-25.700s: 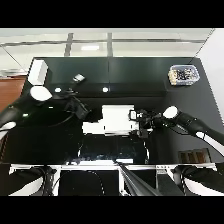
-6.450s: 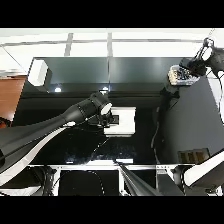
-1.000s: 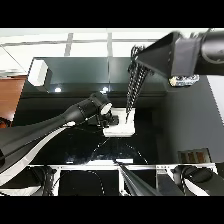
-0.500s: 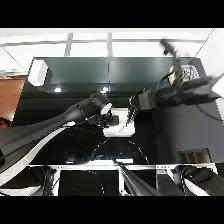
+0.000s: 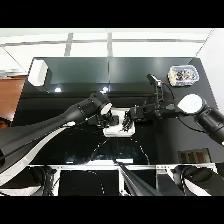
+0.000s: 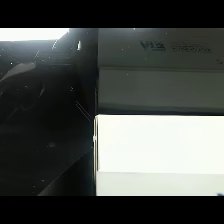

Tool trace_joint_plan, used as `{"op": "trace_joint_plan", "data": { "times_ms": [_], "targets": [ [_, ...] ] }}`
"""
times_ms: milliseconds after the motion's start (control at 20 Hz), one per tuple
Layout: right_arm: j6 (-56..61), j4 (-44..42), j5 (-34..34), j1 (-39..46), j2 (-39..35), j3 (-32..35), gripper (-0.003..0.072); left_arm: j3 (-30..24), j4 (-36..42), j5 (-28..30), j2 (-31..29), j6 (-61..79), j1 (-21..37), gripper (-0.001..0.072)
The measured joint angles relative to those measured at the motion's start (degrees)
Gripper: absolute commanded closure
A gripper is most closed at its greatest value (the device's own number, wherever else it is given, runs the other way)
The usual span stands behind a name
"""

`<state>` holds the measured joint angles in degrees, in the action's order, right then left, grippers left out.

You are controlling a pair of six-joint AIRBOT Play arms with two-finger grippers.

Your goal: Fold the box and place the chain.

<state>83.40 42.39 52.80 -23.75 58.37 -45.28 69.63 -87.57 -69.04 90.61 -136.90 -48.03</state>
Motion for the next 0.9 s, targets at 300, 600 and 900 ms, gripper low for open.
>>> {"op": "trace_joint_plan", "data": {
  "times_ms": [300, 600, 900],
  "targets": [
    [-0.1, -0.1, -1.4, -0.3, 2.4, 0.6, 0.0368, 0.0, 0.0, 0.0, 0.0, 0.0, 0.0, 0.0683],
    [0.0, 8.5, 7.1, 5.4, 0.4, -1.1, 0.0371, 0.0, 0.0, 0.0, 0.0, 0.0, 0.0, 0.0684],
    [0.1, 21.5, 13.4, 14.8, -5.1, -1.8, 0.0371, 0.0, 0.3, -1.1, 0.1, 0.0, 0.0, 0.0684]
  ]
}}
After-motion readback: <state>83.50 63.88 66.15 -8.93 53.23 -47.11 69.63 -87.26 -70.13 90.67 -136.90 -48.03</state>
